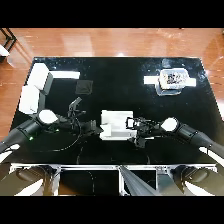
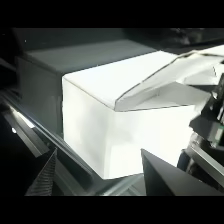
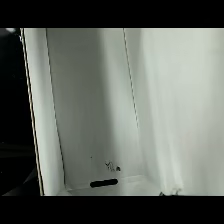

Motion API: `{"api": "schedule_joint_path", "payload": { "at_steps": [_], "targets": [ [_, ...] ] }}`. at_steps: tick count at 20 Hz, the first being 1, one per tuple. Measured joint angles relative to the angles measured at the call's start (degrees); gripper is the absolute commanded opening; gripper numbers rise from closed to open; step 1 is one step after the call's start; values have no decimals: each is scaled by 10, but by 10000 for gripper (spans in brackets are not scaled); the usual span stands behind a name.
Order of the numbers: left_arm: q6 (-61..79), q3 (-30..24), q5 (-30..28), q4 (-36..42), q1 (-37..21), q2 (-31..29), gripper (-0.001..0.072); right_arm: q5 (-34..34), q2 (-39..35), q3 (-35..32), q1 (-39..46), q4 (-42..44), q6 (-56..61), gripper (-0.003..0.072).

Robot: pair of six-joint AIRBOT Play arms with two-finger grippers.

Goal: Fold the box and place the chain.

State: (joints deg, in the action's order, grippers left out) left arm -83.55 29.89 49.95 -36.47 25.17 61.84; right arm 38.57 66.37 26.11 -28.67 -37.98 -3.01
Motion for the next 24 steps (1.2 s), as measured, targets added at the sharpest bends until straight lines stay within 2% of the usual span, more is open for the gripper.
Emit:
{"api": "schedule_joint_path", "payload": {
  "at_steps": [15, 21, 24],
  "targets": [
    [-245, 7, -100, -192, 116, -20, 615, -1, 0, 0, 0, 0, 0, 238],
    [-353, 20, -105, -289, 153, -15, 610, -1, 0, 0, 0, 0, 0, 238],
    [-413, 44, -87, -350, 177, -3, 610, -2, 0, 0, 0, 0, 0, 237]
  ]
}}
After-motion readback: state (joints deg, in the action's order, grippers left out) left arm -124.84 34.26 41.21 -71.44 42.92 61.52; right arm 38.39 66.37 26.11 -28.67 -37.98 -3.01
